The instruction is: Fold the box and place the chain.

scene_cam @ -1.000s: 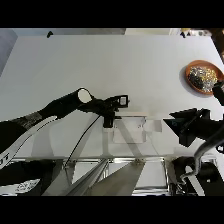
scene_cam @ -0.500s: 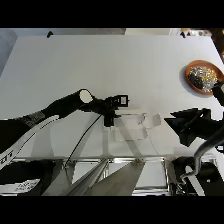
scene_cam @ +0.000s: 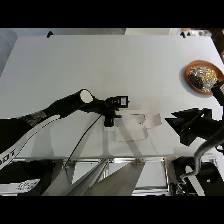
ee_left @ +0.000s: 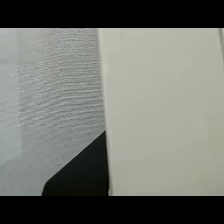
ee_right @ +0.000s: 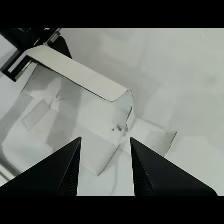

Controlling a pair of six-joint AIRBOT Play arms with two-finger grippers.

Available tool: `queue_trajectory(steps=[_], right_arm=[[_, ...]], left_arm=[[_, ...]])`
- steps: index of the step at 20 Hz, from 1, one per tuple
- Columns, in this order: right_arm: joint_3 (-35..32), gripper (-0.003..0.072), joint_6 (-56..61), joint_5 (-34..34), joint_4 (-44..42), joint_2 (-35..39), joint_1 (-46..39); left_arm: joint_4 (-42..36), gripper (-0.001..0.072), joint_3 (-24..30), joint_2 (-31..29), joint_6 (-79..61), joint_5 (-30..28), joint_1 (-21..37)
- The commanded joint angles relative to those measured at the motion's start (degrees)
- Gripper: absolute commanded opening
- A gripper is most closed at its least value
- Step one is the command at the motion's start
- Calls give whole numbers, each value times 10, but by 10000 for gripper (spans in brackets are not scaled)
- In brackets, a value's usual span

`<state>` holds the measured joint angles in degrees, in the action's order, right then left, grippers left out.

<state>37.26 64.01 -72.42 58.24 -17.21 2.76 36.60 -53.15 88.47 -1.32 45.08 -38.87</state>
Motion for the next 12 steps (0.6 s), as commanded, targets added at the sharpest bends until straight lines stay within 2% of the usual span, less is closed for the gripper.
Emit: queue_trajectory(steps=[1,12], right_arm=[[0,338,0,0,1,0,0],[0,338,0,0,0,0,0]], left_arm=[[-1,3,0,0,-75,24,0],[-1,5,-2,0,-76,23,3]])
